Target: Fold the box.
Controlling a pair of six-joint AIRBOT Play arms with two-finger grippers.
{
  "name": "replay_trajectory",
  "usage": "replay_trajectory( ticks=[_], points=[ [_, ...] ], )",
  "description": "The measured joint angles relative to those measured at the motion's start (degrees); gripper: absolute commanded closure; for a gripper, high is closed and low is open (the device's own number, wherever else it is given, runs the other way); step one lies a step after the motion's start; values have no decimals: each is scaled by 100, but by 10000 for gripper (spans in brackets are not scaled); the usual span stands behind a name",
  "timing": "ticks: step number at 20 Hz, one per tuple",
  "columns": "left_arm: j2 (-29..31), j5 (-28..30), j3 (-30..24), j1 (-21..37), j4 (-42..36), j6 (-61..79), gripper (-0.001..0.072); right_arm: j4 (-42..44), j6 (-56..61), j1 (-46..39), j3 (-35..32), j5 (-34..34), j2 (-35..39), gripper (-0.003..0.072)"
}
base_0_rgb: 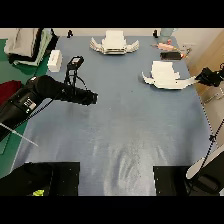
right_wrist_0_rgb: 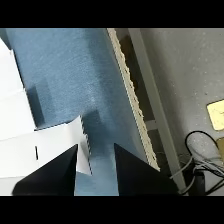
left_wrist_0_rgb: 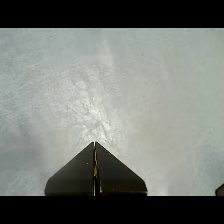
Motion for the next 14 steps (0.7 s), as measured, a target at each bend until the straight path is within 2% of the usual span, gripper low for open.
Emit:
replay_trajectory(
  ticks=[2, 4, 5, 11, 14],
  points=[
    [0, 107, 0, 0, 2, -2, 692, 262, -166, 0, 13, 9, -39, 425],
    [0, 181, 0, 0, 2, -4, 692, 485, -297, -13, 20, 74, -66, 575],
    [0, 221, 0, 0, 2, -4, 692, 610, -356, -15, 22, 133, -74, 685],
    [0, 256, 2, 0, 2, -15, 692, 1537, -511, 7, -96, 1082, -4, 687],
    [48, 205, 31, 0, 2, -35, 692, 1812, -535, 146, -748, 1355, 448, 687]
  ],
)
